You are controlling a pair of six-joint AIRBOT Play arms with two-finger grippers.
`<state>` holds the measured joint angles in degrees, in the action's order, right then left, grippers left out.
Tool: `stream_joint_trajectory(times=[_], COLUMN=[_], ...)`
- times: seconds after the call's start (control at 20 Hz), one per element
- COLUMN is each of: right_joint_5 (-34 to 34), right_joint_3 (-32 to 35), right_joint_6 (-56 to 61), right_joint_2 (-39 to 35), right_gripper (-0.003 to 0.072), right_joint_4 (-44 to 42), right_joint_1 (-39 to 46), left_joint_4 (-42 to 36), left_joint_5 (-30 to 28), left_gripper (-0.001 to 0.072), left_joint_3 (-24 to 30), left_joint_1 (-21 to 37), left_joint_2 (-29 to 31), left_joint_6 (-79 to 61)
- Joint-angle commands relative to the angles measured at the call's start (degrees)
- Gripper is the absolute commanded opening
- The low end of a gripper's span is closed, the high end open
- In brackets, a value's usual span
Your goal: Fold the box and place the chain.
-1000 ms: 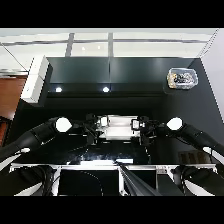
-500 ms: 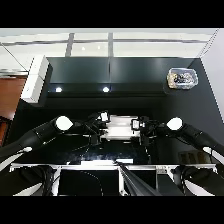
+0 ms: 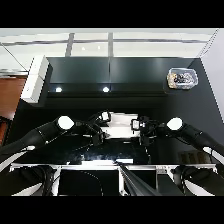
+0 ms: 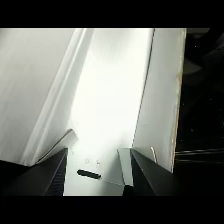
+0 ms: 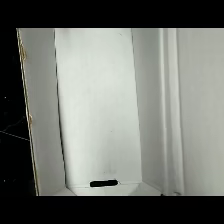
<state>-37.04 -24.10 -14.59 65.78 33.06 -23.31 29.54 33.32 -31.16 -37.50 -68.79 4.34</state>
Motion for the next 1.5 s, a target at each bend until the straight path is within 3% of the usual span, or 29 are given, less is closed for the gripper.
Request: stream_joint_trajectory(times=[0.0,0.05,0.15,0.2,0.25,0.35,0.45,0.6,0.7,0.85,1.0,1.1,1.25,1.45], right_joint_5=[0.02,0.02,0.02,0.02,0.02,0.02,0.02,0.00,0.02,0.02,0.02,0.02,0.02,0.02], right_joint_3=[0.02,0.02,0.04,0.02,0.02,0.02,0.02,0.02,0.02,0.02,0.02,0.02,0.02,0.02], right_joint_6=[0.02,0.02,0.02,0.02,0.02,0.02,0.02,0.02,0.02,0.02,0.02,0.02,0.02,0.02], right_joint_2=[0.02,0.02,0.02,0.02,0.02,0.02,0.02,0.02,0.02,0.02,0.02,0.02,0.02,0.02], right_gripper=[0.0439,0.0439,0.0439,0.0439,0.0439,0.0439,0.0439,0.0439,0.0439,0.0439,0.0439,0.0439,0.0439,0.0439], right_joint_4=[-0.04,-0.04,-0.04,-0.04,-0.04,-0.04,-0.04,-0.04,-0.02,-0.04,-0.02,-0.04,-0.04,-0.04], right_joint_1=[-0.02,-0.02,-0.02,-0.02,-0.02,-0.02,-0.02,-0.02,-0.02,-0.02,-0.02,-0.02,-0.02,-0.02], left_joint_4=[-0.24,-0.22,-0.15,0.50,1.99,9.57,18.64,31.80,34.53,33.94,20.96,14.67,8.41,0.98], left_joint_5=[0.17,0.15,0.20,0.15,0.44,6.08,7.63,7.78,11.28,25.09,31.41,31.34,28.94,24.37], left_gripper=[0.0334,0.0219,0.0297,0.0231,0.0044,0.0025,0.0024,0.0025,0.0026,0.0026,0.0026,0.0026,0.0025,0.0024], left_joint_3=[-0.02,-0.02,-0.02,-0.07,-0.17,-1.03,-1.09,-1.05,-1.05,-0.96,2.89,6.34,9.81,10.03], left_joint_1=[0.00,0.00,0.04,0.09,0.20,2.19,6.84,18.27,27.17,39.50,46.71,46.93,42.82,35.71], left_joint_2=[-0.09,-0.11,-0.15,-0.13,0.13,2.64,7.17,14.27,15.52,12.50,8.44,5.88,2.34,0.55], left_joint_6=[-0.11,-0.11,-0.09,-0.09,0.04,5.27,18.27,44.41,59.82,72.91,74.27,70.55,67.56,63.65])
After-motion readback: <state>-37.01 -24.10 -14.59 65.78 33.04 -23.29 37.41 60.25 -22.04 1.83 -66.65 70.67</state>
